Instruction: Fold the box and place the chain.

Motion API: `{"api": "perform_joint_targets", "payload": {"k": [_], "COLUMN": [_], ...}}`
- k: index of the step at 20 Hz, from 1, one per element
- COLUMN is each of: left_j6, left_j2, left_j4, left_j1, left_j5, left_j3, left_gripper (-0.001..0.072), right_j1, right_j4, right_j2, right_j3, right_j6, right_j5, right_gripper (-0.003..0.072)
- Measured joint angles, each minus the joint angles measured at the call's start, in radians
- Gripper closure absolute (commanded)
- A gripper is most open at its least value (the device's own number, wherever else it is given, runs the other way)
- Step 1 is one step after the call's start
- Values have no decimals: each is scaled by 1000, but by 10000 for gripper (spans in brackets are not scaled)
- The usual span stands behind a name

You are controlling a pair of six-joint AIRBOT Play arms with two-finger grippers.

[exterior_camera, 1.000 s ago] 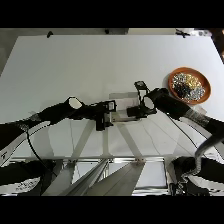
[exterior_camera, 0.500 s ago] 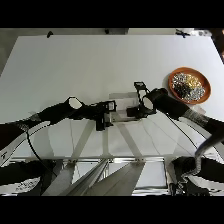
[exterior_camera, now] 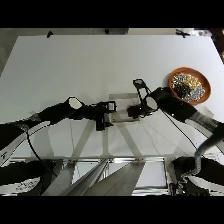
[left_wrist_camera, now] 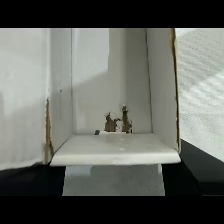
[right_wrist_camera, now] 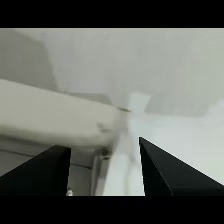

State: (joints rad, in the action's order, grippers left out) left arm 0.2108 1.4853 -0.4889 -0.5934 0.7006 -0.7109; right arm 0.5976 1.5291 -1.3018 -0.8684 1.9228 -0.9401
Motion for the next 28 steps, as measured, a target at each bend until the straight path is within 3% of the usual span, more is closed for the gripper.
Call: {"api": "perform_joint_targets", "payload": {"k": [6,11,15,18,26,28], "left_j6": [-2,-2,-2,-3,-3,-3], "left_j2": [0,0,0,0,0,0], "left_j4": [1,2,2,2,2,2], "left_j1": [0,0,0,0,0,0], "left_j5": [0,0,1,2,5,7], "left_j3": [0,0,0,0,0,0], "left_gripper": [322,322,322,322,322,322], "right_j1": [-90,-391,-650,-751,-784,-784], "right_j4": [14,79,95,101,91,87], "right_j2": [187,223,143,40,-174,-215], "right_j3": [-2,-53,-100,-132,-195,-205], "right_j6": [-98,-220,-320,-375,-409,-412], "right_j5": [-81,-94,-58,-36,73,70], "right_gripper": [216,216,209,204,205,243]}}
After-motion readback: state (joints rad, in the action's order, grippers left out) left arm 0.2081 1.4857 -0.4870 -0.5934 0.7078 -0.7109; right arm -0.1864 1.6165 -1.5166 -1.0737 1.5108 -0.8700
